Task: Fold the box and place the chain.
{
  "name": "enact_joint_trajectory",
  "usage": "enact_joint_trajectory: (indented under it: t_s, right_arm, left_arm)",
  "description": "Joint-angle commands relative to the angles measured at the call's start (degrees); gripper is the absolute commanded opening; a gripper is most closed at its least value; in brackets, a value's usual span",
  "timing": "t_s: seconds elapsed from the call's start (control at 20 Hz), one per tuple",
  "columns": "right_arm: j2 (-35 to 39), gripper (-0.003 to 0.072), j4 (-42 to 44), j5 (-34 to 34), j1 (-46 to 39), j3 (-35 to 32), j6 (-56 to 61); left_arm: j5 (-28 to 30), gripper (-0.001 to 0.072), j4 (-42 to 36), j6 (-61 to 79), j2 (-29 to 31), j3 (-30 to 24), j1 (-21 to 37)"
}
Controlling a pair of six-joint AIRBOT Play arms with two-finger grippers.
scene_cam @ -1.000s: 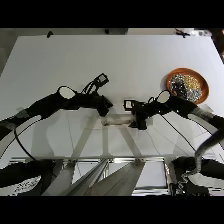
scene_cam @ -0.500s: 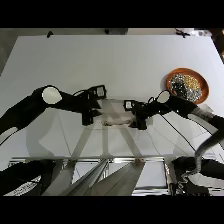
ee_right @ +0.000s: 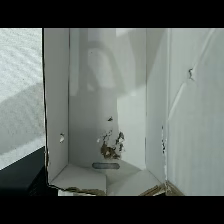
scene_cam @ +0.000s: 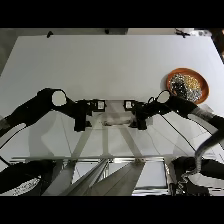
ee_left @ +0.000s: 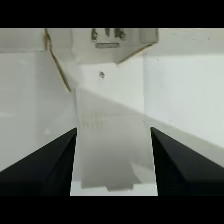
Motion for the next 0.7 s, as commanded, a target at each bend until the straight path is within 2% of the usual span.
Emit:
enact_joint_trajectory:
  t_s: [0.0,0.25,0.4,0.5,0.65]
  right_arm:
    - [0.04,0.0295,0.02,0.00,0.04,0.00,0.02]
    - [0.04,0.0295,0.02,0.02,0.04,0.00,0.02]
    - [0.04,0.0295,0.02,0.02,0.04,0.00,0.02]
    - [0.04,0.0295,0.02,0.00,0.04,0.00,0.02]
    - [0.04,0.0295,0.02,0.02,0.04,-0.02,0.02]
  left_arm:
    - [5.53,0.0510,-4.42,6.36,-3.28,-0.04,0.04]
    - [9.53,0.0504,-8.61,12.39,-5.62,-1.55,0.04]
    - [9.51,0.0481,-9.25,14.64,-5.62,-3.21,0.00]
    - [9.46,0.0429,-10.71,17.07,-5.62,-3.98,-0.04]
    - [10.91,0.0429,-12.04,18.27,-5.62,-4.15,-0.85]
